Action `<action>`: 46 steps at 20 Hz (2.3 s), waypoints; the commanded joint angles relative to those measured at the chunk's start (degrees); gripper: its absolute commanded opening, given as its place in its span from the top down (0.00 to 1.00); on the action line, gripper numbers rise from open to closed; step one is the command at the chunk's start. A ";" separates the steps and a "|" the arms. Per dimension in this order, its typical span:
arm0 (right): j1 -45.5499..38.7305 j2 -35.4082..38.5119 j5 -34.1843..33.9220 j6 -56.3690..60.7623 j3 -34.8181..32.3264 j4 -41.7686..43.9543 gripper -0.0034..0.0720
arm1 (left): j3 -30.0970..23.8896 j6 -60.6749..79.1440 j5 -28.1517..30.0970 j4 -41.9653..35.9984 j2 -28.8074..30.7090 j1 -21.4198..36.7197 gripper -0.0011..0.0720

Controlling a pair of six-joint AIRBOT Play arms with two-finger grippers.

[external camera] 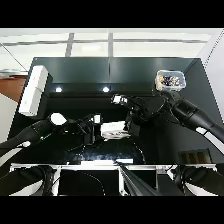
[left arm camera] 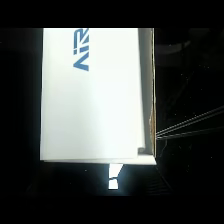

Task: Fold the box and place the chain.

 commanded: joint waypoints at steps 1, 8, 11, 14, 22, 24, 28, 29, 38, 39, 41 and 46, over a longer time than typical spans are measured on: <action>0.11 0.00 -1.09 0.07 0.00 -0.20 0.63 | -0.02 0.07 -0.07 0.02 -0.02 -0.02 0.43; 0.11 -0.04 -1.03 0.15 -1.31 -0.04 0.58 | -0.02 0.04 -0.07 0.02 -0.02 -0.02 0.43; 0.11 -0.04 -0.70 0.72 -1.70 0.07 0.58 | -0.02 0.04 -0.07 0.02 -0.02 -0.02 0.43; 0.11 -0.04 -0.48 0.74 -1.70 0.07 0.56 | -0.02 0.04 -0.07 0.02 -0.02 -0.02 0.43; -0.20 1.66 -0.22 6.62 -1.62 -2.47 0.38 | -0.02 0.04 -0.07 0.02 -0.02 -0.02 0.43; -1.57 4.20 -2.19 12.41 -1.64 -3.89 0.38 | -0.02 0.04 -0.07 0.02 -0.02 -0.02 0.43; -8.94 9.01 -8.00 20.65 -1.68 -1.31 0.46 | -0.02 0.04 -0.07 0.02 -0.02 -0.02 0.43; -10.93 9.14 -8.98 22.18 -1.86 3.15 0.84 | -0.02 0.04 -0.07 0.02 -0.02 -0.02 0.43; -10.60 4.13 0.61 25.35 -9.20 27.21 0.93 | -0.02 0.04 -0.04 0.02 -0.02 -0.02 0.43; -10.60 3.61 0.94 25.77 -9.20 28.02 0.93 | -0.02 0.04 -0.07 0.02 -0.02 -0.02 0.43; -10.32 2.08 0.63 25.79 -9.20 29.99 0.93 | -0.02 0.04 -0.07 0.02 -0.02 -0.02 0.43; -7.87 -1.53 0.24 25.79 -9.20 30.03 0.93 | -0.02 0.04 -0.04 0.02 -0.02 -0.02 0.43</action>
